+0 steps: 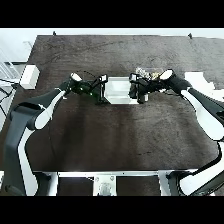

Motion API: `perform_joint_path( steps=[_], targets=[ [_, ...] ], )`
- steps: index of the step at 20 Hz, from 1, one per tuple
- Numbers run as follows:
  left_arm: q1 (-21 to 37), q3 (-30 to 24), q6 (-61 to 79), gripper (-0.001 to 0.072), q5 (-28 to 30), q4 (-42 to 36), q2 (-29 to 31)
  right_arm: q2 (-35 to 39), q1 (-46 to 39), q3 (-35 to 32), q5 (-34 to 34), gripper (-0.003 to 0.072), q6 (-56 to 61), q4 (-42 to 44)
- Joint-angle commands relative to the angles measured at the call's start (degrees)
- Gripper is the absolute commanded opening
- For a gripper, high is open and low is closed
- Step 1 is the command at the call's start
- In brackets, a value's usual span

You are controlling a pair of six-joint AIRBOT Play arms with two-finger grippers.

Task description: Fold the box and place the chain.

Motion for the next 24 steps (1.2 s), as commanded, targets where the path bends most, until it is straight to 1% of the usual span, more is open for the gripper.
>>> perform_joint_path(
  steps=[1,3,4,6,7,8,10,15,16,17,18,20,23,24],
  targets=[
    [-0.1,0.0,0.0,0.0472,0.0,0.0,0.0,-0.5,1.2,0.0,-0.3,0.0211,-0.7,2.9],
    [-0.1,0.0,0.0,0.0472,0.0,0.0,0.0,-1.1,1.2,0.0,-0.7,0.0215,-0.7,2.9],
    [-0.1,0.0,0.0,0.0472,0.1,0.0,0.0,-1.4,1.2,0.0,-0.8,0.0248,-0.7,2.9],
    [-0.1,0.0,0.0,0.0472,0.0,0.0,0.0,-1.8,1.2,-0.1,-1.3,0.0388,-0.8,3.0],
    [-0.1,0.0,0.0,0.0472,0.0,0.0,0.0,-1.9,1.2,-0.1,-1.8,0.0441,-0.8,3.0],
    [-0.1,0.0,0.0,0.0472,0.0,0.0,0.0,-2.0,1.2,-0.1,-2.4,0.0450,-0.8,3.0],
    [-0.1,0.0,0.0,0.0472,0.0,0.0,0.0,-2.1,1.2,-0.1,-2.7,0.0552,-0.8,3.0],
    [-0.1,0.0,0.0,0.0472,0.0,0.0,0.0,-2.0,1.1,-0.1,-2.6,0.0554,-1.8,2.9],
    [-0.1,0.0,0.0,0.0472,0.0,0.0,0.0,-2.0,1.1,-0.1,-2.6,0.0506,-1.8,2.8],
    [-0.1,0.0,0.0,0.0472,0.0,0.0,0.0,-1.8,1.1,-0.1,-2.5,0.0254,-1.8,2.4],
    [-0.1,0.0,0.0,0.0472,0.0,0.0,0.0,-1.5,1.1,-0.1,-2.4,0.0128,-1.3,1.4],
    [-0.1,0.0,0.0,0.0472,0.0,0.0,0.0,-0.1,1.1,-0.1,-2.4,0.0107,2.6,-2.8],
    [-0.1,0.0,0.0,0.0472,0.0,0.0,0.0,2.9,1.0,-0.1,-0.3,0.0105,9.0,-10.4],
    [-0.1,0.0,0.0,0.0472,0.1,0.0,0.0,4.2,0.8,-0.1,1.4,0.0067,10.6,-11.5]
  ],
)
